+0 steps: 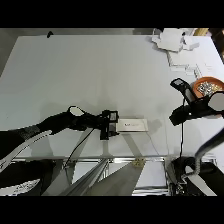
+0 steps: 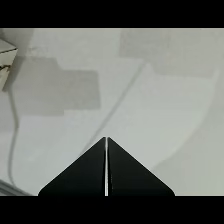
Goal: Fold the box and place the chain.
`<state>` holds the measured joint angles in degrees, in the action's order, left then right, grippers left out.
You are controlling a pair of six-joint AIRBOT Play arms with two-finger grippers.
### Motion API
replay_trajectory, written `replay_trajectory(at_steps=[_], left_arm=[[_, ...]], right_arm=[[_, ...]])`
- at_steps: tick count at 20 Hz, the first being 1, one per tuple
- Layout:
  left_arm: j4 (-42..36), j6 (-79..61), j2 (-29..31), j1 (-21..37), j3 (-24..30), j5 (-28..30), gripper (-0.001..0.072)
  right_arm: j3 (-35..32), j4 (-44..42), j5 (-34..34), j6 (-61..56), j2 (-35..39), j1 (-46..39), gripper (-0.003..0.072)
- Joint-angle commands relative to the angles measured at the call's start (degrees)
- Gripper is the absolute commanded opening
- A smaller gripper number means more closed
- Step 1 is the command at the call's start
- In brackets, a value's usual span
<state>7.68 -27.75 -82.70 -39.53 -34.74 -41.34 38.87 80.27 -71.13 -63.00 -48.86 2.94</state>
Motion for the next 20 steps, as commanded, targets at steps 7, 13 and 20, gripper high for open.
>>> replay_trajectory(at_steps=[7,13,20], left_arm=[[26.27,41.94,24.04,19.19,0.02,4.98,0.0273],[56.81,74.36,35.93,47.47,0.04,3.45,0.0272],[59.21,82.75,26.45,61.79,1.22,-6.58,0.0282]], right_arm=[[0.00,0.07,-0.02,-0.13,0.04,-0.09,0.0024],[0.00,0.07,-0.02,-0.13,0.04,-0.09,0.0024],[0.00,0.04,-0.02,-0.13,0.04,-0.09,0.0024]])
